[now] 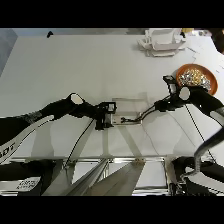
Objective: Fold the box and place the chain.
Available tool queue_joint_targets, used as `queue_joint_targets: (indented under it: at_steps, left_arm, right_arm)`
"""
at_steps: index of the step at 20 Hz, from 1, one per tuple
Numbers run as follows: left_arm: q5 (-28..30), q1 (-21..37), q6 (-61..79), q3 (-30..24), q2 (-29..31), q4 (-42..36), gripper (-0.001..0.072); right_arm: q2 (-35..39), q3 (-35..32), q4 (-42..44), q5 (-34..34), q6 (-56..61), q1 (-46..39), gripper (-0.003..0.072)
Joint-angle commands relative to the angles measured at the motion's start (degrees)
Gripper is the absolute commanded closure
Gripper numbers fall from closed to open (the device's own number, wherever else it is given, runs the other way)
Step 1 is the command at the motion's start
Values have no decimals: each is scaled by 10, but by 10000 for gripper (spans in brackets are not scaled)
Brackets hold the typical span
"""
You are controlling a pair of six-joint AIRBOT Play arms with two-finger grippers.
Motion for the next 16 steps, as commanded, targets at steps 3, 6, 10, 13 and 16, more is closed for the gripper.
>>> queue_joint_targets:
  at_steps: [3, 6, 10, 13, 16]
  left_arm:
    - [0, 1, 0, 1, 0, 0, 622]
    - [0, 1, 0, 1, 0, 0, 622]
    - [0, 1, 0, 1, 0, 0, 622]
    - [0, 1, 0, 1, 0, 0, 622]
    - [0, 1, 0, 1, 0, 0, 622]
  right_arm:
    - [7, 0, -3, -7, 8, 9, 468]
    - [0, 0, -3, -10, 13, 9, 477]
    - [-2, -3, -3, -10, 12, 9, 655]
    - [-2, -3, -5, -7, 10, 9, 670]
    - [24, -2, -3, 10, -3, 9, 671]
